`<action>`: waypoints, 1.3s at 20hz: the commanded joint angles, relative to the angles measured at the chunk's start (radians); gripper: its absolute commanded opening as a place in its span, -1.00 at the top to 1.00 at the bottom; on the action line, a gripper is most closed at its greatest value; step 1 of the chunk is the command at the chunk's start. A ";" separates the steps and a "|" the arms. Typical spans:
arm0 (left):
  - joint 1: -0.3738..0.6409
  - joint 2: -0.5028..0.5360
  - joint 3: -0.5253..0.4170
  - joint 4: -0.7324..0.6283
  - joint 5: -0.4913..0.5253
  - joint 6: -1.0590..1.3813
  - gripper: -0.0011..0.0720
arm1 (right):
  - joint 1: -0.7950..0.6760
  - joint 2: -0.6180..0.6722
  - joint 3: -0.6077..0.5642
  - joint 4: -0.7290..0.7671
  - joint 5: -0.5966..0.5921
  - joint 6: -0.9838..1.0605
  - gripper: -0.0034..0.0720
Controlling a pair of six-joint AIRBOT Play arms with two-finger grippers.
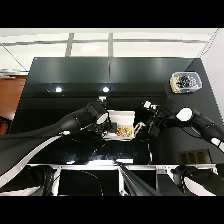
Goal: Fold the box and place the chain.
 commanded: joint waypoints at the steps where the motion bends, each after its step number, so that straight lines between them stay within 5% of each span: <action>1: 0.001 0.000 0.001 0.001 0.000 0.000 0.89 | 0.000 0.054 0.051 -0.016 0.111 0.106 0.88; 6: 0.001 0.000 0.001 0.001 0.000 0.000 0.89 | -0.007 0.235 0.230 -0.058 0.360 0.343 0.88; 11: 0.001 0.000 0.001 0.001 0.000 0.000 0.89 | -0.007 0.311 0.408 0.075 0.534 0.519 0.88; 15: 0.001 0.000 0.001 0.001 0.001 0.000 0.89 | 0.012 0.307 0.430 0.299 0.539 0.589 0.88; 22: 0.001 0.000 0.001 0.002 0.002 0.000 0.89 | 0.147 0.211 0.397 0.142 0.452 0.663 0.87; 23: 0.001 0.000 0.001 0.002 0.002 0.000 0.89 | 0.155 0.198 0.393 0.142 0.445 0.665 0.83; 25: 0.001 0.000 0.001 0.001 0.001 0.000 0.89 | 0.155 0.192 0.393 0.125 0.416 0.675 0.01; 26: 0.001 0.000 0.000 0.001 0.000 0.000 0.89 | 0.146 0.195 0.394 0.109 0.403 0.674 0.01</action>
